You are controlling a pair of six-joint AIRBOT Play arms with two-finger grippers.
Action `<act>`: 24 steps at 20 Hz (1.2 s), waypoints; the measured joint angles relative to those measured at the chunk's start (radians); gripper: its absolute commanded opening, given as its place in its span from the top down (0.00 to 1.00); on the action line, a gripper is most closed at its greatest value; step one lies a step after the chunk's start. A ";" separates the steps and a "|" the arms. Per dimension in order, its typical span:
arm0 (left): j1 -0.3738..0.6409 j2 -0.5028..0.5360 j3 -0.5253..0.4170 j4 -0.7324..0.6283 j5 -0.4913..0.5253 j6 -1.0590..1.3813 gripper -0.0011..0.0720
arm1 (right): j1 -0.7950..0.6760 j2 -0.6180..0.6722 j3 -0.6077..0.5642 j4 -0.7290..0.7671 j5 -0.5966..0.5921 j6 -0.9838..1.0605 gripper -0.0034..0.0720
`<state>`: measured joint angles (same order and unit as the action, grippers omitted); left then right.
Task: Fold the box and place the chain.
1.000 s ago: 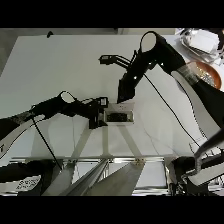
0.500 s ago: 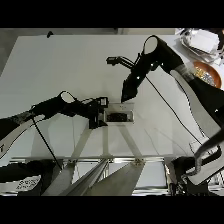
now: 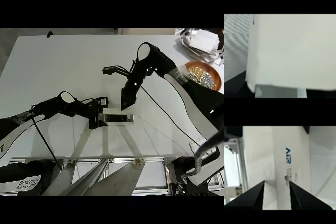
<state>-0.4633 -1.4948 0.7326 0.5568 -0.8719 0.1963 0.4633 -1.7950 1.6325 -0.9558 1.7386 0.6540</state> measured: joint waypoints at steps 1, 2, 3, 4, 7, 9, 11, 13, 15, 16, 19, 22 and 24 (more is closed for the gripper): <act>0.000 0.000 0.000 0.000 0.000 0.000 0.70 | 0.006 0.005 -0.010 0.000 0.001 0.000 0.51; 0.000 0.000 0.000 0.000 0.000 0.000 0.70 | 0.012 0.014 -0.025 -0.002 -0.003 0.000 0.50; 0.000 0.000 0.000 0.000 0.000 0.000 0.70 | 0.018 0.027 -0.048 -0.003 -0.014 0.000 0.47; 0.000 0.000 0.000 0.000 0.000 0.000 0.70 | 0.024 0.045 -0.073 -0.006 -0.029 -0.003 0.40; 0.000 0.000 0.000 0.000 0.000 0.000 0.70 | 0.040 0.112 -0.162 -0.015 -0.101 -0.021 0.40; 0.000 0.000 0.000 0.000 0.000 0.000 0.70 | 0.050 0.155 -0.214 -0.034 -0.166 -0.027 0.40; 0.000 0.000 0.000 0.000 0.000 0.000 0.70 | 0.061 0.188 -0.258 -0.065 -0.229 -0.030 0.40; 0.000 0.000 0.000 0.000 0.000 0.000 0.70 | 0.074 0.210 -0.295 -0.101 -0.280 -0.031 0.40; 0.000 0.000 0.000 0.000 0.000 0.000 0.70 | 0.087 0.227 -0.325 -0.136 -0.317 -0.031 0.40; 0.000 0.000 0.000 0.000 0.000 0.000 0.70 | 0.093 0.235 -0.337 -0.147 -0.338 -0.031 0.40; 0.000 0.000 0.000 0.000 0.000 0.000 0.70 | 0.108 0.269 -0.363 -0.177 -0.391 -0.031 0.42; 0.000 0.000 0.000 0.000 0.000 0.000 0.70 | 0.116 0.308 -0.378 -0.188 -0.422 -0.030 0.42; 0.000 0.000 0.000 0.000 0.000 0.000 0.70 | 0.126 0.336 -0.396 -0.188 -0.428 -0.027 0.42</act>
<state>-0.4633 -1.4948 0.7326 0.5568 -0.8719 0.1967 0.5888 -1.4593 1.2366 -1.1439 1.3106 0.6270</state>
